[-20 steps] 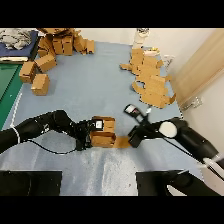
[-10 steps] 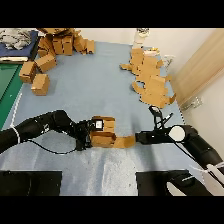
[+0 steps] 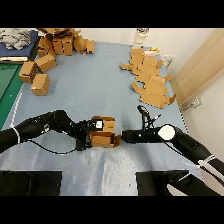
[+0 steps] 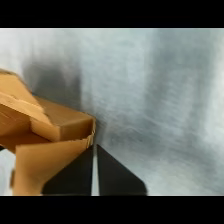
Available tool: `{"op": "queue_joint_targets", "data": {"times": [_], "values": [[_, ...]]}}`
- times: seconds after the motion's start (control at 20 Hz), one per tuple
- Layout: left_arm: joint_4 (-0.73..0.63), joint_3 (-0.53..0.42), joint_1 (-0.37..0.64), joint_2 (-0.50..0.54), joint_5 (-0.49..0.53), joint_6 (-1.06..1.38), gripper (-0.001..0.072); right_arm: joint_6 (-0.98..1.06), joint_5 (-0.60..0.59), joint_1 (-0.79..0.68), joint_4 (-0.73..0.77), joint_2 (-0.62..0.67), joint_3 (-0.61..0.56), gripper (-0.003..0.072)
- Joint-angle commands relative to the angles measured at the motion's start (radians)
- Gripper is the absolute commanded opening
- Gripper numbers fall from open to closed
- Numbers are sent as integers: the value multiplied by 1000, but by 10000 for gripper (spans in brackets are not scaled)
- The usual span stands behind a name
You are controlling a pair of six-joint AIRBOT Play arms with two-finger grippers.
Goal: Fold the box.
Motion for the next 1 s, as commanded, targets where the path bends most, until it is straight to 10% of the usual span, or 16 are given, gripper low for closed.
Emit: {"op": "queue_joint_targets", "data": {"times": [0.0,0.65,0.95], "values": [[0,1,-1,1,0,0,588,-9,-13,17,51,22,30,216],[0,1,-1,1,0,0,588,45,1,56,82,-52,37,312],[0,1,-1,1,1,0,588,669,125,259,-496,-102,219,312]]}}
